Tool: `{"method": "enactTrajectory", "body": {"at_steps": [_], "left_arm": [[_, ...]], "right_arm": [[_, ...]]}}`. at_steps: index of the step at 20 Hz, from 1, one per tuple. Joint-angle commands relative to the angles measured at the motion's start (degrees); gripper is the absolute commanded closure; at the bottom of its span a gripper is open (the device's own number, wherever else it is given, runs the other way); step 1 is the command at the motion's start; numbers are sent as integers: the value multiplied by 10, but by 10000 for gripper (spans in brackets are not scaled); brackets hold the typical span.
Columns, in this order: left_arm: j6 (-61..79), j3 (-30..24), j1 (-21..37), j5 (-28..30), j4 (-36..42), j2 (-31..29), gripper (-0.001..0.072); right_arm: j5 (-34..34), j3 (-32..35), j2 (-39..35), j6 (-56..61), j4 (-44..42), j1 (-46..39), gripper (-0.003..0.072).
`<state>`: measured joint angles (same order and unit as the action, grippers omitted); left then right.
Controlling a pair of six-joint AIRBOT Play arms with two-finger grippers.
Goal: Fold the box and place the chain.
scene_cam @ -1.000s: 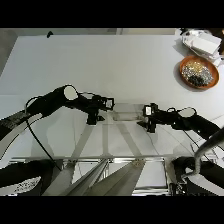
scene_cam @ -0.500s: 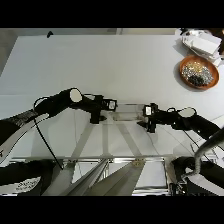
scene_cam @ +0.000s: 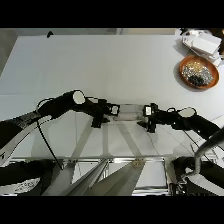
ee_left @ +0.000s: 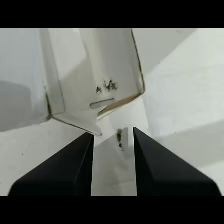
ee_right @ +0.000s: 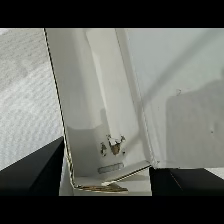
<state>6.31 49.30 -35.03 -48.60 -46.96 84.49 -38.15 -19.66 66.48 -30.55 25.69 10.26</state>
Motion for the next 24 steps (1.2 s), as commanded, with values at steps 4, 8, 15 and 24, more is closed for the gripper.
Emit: {"method": "enactTrajectory", "body": {"at_steps": [4, 8, 15, 24], "left_arm": [[2, 0, -9, 41, 30, 0, 559], [16, 0, -24, 60, 54, 0, 576], [16, 0, -51, 105, 63, 3, 576], [12, 0, -58, 101, 64, 18, 294]], "right_arm": [[0, 0, 0, 0, 0, 0, 290], [0, 0, 0, 0, 0, 0, 290], [0, 0, 0, 0, 0, 0, 290], [0, 0, 0, 0, 0, 0, 290]]}}
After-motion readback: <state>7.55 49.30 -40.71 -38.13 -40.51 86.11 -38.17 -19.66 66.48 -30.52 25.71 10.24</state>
